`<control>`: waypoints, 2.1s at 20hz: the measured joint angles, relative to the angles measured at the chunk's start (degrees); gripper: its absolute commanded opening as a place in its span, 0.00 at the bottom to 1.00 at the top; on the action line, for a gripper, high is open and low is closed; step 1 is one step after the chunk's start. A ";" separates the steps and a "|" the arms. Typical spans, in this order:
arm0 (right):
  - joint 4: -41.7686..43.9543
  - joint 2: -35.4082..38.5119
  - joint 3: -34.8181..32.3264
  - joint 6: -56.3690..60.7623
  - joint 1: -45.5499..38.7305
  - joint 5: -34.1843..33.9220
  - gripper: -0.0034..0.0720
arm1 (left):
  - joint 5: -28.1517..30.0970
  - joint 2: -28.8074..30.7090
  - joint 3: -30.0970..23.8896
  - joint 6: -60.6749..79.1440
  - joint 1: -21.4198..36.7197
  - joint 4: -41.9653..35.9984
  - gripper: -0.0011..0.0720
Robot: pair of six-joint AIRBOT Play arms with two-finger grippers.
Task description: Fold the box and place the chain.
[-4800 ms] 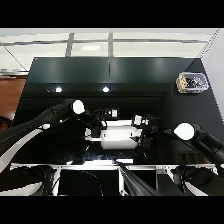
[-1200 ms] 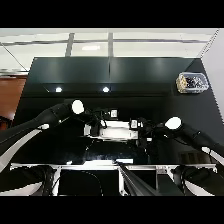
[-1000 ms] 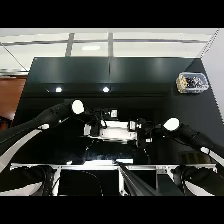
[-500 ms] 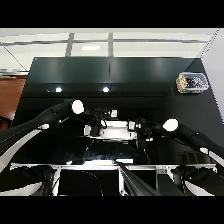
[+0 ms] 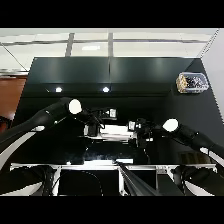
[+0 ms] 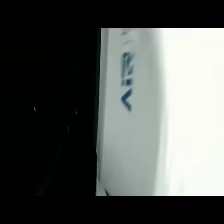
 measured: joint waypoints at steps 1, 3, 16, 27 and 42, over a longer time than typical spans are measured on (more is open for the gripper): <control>-0.09 0.00 0.00 0.02 0.00 0.04 0.62 | -1.97 1.66 0.13 -3.32 0.00 2.54 0.76; -0.20 0.00 0.02 0.02 0.00 0.11 0.62 | -6.21 5.29 0.26 -10.36 0.00 7.39 0.46; -0.48 0.00 0.02 -0.02 0.00 0.37 0.62 | 1.84 14.91 -7.23 -33.44 -0.13 -19.15 0.05; -0.52 0.00 0.02 -0.07 0.00 0.35 0.62 | 21.88 3.93 -7.52 -21.42 0.09 -24.22 0.05; -0.48 0.00 0.02 0.00 0.07 0.26 0.62 | -7.52 4.24 1.84 -27.52 6.51 -9.16 0.05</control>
